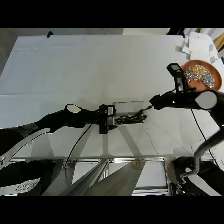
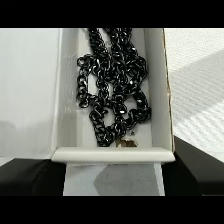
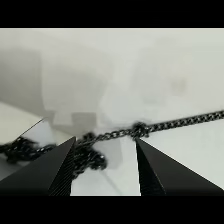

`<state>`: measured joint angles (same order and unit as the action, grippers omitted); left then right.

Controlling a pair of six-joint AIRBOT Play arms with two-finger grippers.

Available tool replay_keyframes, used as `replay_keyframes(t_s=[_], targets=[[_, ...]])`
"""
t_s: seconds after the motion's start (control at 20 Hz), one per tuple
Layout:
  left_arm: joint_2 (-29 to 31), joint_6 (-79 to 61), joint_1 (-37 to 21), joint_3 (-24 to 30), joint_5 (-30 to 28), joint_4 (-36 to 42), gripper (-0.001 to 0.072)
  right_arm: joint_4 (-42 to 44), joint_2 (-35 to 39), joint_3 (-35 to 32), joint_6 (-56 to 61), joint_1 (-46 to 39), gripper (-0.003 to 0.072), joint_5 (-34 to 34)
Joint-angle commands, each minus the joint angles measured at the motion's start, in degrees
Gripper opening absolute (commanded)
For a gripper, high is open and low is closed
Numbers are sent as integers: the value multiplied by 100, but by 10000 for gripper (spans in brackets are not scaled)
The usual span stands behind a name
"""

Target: Fold the box and place the chain.

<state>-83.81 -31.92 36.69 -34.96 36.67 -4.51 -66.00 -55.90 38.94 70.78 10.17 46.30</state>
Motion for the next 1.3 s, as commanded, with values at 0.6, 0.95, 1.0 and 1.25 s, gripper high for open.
replay_keyframes(t_s=[0.6,0.95,1.0,1.25], targets=[[2,-2,-4,-4,0,-2,135,-175,-1648,-2,-11,-59,288,-380],[2,-2,-4,-4,0,-2,135,-170,-1773,-4,-9,-57,149,-339],[2,-2,-4,-4,0,-2,135,-173,-1768,-2,-11,-26,141,-341],[2,-2,-4,-4,0,-2,135,-170,-1547,-2,-13,199,12,-313]])
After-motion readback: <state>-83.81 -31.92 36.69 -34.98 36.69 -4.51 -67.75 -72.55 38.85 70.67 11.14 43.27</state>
